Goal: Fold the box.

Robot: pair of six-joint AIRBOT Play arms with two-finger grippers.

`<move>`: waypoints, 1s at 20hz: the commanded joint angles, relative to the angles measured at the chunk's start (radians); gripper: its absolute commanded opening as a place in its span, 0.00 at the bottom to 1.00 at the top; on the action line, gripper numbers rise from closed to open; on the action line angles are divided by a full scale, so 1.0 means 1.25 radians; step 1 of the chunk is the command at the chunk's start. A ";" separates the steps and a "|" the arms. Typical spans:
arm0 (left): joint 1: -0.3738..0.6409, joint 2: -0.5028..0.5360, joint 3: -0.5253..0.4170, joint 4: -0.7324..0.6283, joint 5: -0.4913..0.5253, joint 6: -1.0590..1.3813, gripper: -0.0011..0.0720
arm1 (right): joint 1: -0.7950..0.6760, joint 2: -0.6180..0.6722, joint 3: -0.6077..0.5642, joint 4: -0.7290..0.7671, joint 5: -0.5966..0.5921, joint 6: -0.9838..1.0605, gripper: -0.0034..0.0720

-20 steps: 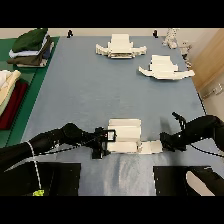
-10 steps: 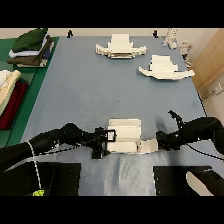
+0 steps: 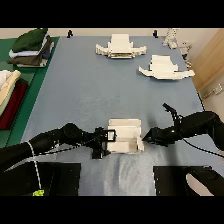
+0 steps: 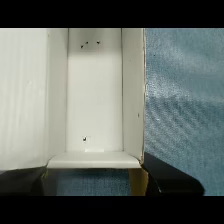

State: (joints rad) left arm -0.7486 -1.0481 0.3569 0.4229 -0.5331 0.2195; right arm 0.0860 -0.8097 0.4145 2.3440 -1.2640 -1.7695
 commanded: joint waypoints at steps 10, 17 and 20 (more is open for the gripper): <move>0.001 0.000 0.000 0.000 0.000 0.000 0.57 | 0.343 -0.088 0.048 -0.140 0.219 0.233 0.63; 0.001 0.000 0.000 0.000 0.000 0.000 0.57 | 0.495 -0.117 0.137 -0.402 0.216 0.581 0.63; 0.001 0.000 0.000 0.000 0.000 0.000 0.57 | 0.583 -0.143 0.179 -0.519 0.187 0.751 0.63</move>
State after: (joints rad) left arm -0.7486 -1.0481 0.3569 0.4225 -0.5331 0.2199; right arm 0.7235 -0.9638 0.5926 1.8557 -1.0042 -1.0603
